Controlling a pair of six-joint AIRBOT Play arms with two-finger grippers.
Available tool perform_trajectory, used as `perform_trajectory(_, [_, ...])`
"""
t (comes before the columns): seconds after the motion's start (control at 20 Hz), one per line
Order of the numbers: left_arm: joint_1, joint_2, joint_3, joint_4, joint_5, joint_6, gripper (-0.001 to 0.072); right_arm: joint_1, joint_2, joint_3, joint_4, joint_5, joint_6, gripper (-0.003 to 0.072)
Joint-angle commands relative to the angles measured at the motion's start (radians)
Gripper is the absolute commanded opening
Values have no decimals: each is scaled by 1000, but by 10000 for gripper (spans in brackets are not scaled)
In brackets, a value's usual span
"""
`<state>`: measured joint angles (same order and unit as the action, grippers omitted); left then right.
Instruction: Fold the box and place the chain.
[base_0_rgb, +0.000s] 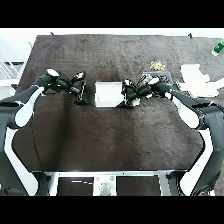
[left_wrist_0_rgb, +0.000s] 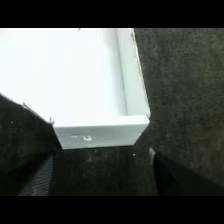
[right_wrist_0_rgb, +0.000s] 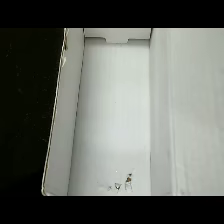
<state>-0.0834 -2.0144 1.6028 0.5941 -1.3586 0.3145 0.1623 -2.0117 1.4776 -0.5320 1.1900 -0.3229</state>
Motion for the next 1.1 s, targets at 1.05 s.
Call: perform_trajectory(1.05, [-48,-1,0,-4,108,-18,720,1,0,0,1,0,0,578])
